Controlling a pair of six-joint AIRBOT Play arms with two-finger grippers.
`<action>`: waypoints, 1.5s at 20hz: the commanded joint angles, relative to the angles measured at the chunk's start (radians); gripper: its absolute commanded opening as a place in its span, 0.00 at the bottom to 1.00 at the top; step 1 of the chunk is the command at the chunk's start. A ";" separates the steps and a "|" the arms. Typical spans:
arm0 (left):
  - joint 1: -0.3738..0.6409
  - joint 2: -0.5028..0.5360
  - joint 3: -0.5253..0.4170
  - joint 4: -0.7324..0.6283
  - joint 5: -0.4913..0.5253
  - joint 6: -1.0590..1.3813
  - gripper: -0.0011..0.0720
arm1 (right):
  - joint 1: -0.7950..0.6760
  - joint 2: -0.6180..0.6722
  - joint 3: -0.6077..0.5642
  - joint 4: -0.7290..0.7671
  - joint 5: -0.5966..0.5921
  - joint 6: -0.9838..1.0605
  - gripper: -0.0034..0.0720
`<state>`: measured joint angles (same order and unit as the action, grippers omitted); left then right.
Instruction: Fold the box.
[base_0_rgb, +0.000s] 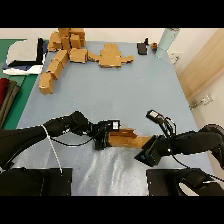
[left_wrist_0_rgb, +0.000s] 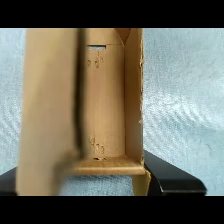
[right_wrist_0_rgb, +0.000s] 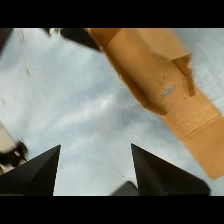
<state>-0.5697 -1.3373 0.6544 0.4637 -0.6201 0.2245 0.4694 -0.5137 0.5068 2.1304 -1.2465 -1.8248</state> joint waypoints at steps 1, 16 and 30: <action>0.000 0.003 0.001 0.000 0.006 -0.035 0.65 | 0.000 0.002 0.001 0.043 0.137 0.324 0.99; -0.001 0.003 0.001 0.048 0.062 -0.111 0.65 | -0.001 -0.013 0.001 0.031 0.416 0.538 0.62; -0.004 0.003 0.001 0.095 0.070 -0.110 0.65 | 0.000 -0.314 0.037 0.066 0.574 0.422 0.05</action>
